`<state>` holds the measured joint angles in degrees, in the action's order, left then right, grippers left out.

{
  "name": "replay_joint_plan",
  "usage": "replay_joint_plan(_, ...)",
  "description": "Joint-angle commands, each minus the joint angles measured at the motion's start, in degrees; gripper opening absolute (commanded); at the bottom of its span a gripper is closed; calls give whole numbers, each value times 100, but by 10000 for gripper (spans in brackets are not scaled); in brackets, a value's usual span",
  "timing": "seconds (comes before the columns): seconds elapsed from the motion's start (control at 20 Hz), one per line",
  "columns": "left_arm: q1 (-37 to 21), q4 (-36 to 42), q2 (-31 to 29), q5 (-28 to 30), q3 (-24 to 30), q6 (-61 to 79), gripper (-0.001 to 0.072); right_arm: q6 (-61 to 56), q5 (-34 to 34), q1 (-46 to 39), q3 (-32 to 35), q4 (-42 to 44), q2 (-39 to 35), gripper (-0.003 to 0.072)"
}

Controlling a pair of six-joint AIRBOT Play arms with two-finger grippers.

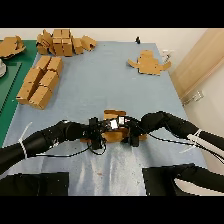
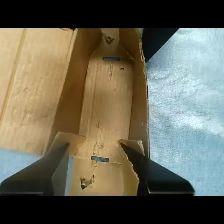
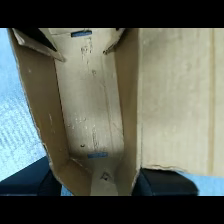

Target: Fold the box.

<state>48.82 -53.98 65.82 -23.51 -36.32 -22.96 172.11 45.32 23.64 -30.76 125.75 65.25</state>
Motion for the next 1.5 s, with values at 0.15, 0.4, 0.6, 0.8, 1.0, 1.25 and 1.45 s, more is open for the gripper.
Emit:
replay_joint_plan(0.15,-68,-17,-22,-505,-4,-380,11,0,22,2,2,2,4,450)
replay_joint_plan(0.4,-118,-1497,-363,-566,-4,-3211,9,0,42,2,2,2,4,450)
replay_joint_plan(0.6,-542,-3178,-1451,-1342,17,-5943,10,-2,42,2,2,4,2,450)
replay_joint_plan(0.8,-1141,-3571,-2194,-2260,291,-8078,10,-2,39,2,2,4,4,450)
replay_joint_plan(1.0,-1735,-3436,-2146,-2476,957,-9748,10,-2,39,2,2,2,2,450)
replay_joint_plan(1.25,-1690,-1681,-1937,-1272,1445,-9326,10,-2,39,2,2,2,2,450)
replay_joint_plan(1.45,-1440,-1224,-1635,-872,1449,-9298,10,-2,37,2,2,4,2,450)
